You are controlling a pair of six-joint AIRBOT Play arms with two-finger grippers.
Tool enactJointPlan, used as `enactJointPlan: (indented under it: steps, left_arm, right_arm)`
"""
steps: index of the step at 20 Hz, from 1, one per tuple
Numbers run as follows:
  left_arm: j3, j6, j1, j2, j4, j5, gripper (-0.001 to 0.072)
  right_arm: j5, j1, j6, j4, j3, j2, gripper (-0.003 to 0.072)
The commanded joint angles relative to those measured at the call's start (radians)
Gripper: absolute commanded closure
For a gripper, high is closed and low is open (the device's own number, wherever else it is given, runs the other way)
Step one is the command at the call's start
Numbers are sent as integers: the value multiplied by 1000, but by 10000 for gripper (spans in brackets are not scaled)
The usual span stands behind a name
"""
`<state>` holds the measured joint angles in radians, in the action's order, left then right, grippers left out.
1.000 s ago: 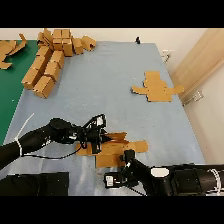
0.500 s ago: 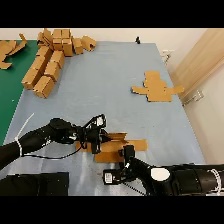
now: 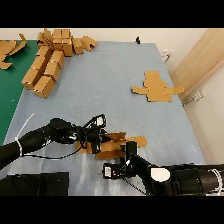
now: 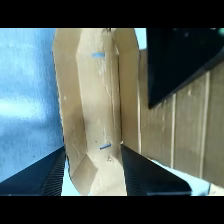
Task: Fold the box.
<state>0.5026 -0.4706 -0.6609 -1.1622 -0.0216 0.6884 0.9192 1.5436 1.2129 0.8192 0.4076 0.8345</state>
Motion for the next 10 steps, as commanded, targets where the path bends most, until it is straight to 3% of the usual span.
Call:
enactJointPlan:
  steps: [1,10]
  left_arm:
    - [1,0,0,1,0,0,695]
    - [1,0,0,1,0,0,695]
  right_arm:
    - [27,0,-25,-2,2,-1,165]
    - [50,0,-166,-51,3,-1,165]
